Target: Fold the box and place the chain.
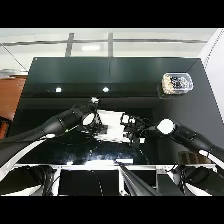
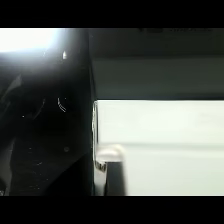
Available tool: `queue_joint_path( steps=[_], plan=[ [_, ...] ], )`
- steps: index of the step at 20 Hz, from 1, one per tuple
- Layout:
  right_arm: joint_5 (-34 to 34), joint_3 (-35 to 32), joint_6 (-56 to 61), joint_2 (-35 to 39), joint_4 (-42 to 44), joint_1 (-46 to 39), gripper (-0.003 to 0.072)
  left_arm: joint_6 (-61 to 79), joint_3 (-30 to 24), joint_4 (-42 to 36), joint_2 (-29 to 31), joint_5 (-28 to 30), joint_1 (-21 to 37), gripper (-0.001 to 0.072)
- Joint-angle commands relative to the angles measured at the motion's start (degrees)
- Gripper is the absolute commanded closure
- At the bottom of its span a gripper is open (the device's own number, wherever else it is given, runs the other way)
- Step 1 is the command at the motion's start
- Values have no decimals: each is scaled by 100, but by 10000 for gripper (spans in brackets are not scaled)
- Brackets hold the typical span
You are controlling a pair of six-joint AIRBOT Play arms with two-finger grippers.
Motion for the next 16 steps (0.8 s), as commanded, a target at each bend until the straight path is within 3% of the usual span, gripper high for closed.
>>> queue_joint_path(
  steps=[1, 3, 6, 7, 8, 10, 11, 12, 13, 14, 15, 16],
  plan=[
    [-483, 4, 59, -125, 354, 293, 463, 2, -2, -2, -2, 24, 4, 681],
    [-852, 4, 59, -210, 393, 507, 463, 2, -2, -4, -2, 24, 4, 681],
    [-892, 4, 63, -289, 393, 540, 459, 2, -2, -4, -2, 20, 4, 681],
    [-892, 4, 63, -291, 391, 540, 342, 2, -2, -4, -2, 17, 4, 681],
    [-887, 4, 63, -291, 389, 540, 278, 2, -2, -4, -2, 13, 4, 681],
    [-885, 4, 63, -291, 389, 540, 418, 2, -2, -2, -2, -26, 4, 681],
    [-887, 4, 66, -289, 391, 540, 345, 2, -2, -2, -2, -50, 4, 681],
    [-887, 4, 66, -289, 389, 540, 322, 2, -2, -2, -2, -59, 4, 681],
    [-885, 4, 129, -278, 387, 525, 513, 2, -2, 0, -2, -59, 4, 681],
    [-868, 4, 293, -232, 363, 483, 601, 2, -2, 0, -2, -59, 4, 681],
    [-752, 4, 612, -116, 273, 376, 662, 2, -2, 2, -2, -59, 4, 681],
    [-564, 4, 1134, 46, 125, 216, 663, 2, -2, 2, -2, -59, 4, 681]
  ],
)
